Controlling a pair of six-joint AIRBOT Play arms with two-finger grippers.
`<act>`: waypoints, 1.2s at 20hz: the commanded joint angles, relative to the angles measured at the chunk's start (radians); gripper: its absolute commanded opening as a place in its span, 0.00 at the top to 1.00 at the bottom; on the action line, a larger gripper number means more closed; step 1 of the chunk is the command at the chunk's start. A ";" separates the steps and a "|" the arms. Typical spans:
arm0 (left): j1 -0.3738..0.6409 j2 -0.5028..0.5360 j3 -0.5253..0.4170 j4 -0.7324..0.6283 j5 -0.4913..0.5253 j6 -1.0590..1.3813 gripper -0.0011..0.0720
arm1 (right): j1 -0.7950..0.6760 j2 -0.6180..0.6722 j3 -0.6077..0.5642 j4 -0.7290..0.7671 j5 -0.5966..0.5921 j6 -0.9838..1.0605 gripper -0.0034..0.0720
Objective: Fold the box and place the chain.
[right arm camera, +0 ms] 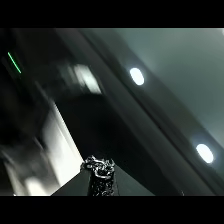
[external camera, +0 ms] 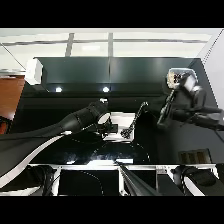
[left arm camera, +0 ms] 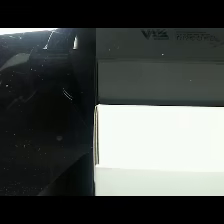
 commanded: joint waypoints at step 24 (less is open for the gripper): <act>0.000 0.000 0.000 -0.004 0.000 0.000 0.94 | -0.115 0.003 0.426 0.152 0.230 0.286 0.90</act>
